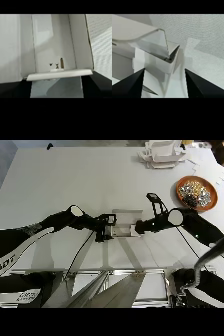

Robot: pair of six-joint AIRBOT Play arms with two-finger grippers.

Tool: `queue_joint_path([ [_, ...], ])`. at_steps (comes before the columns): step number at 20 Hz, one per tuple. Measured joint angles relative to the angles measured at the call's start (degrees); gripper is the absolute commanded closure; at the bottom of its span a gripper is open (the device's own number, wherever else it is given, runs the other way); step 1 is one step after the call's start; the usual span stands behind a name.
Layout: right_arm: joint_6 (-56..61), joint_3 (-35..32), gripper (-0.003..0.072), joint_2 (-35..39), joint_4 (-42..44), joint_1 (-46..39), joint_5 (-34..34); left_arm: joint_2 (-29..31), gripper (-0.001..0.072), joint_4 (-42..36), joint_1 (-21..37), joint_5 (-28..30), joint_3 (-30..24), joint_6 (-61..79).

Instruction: Fold the box and place the chain.

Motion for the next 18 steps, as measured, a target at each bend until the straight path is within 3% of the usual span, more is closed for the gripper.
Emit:
queue_joint_path([
  [8,16.79,7.96,0.0256,-8.66,-12.7,8.92,6.29,0.0,0.0622,-0.02,0.0,0.0,0.0,0.0],
  [16,26.25,9.25,0.0396,-10.03,-17.14,10.93,8.26,0.0,0.0622,-0.02,0.0,0.0,0.0,0.0],
  [18,27.63,9.31,0.0401,-10.21,-17.55,11.63,7.8,0.0,0.0622,-0.02,0.0,0.0,0.0,0.0],
])
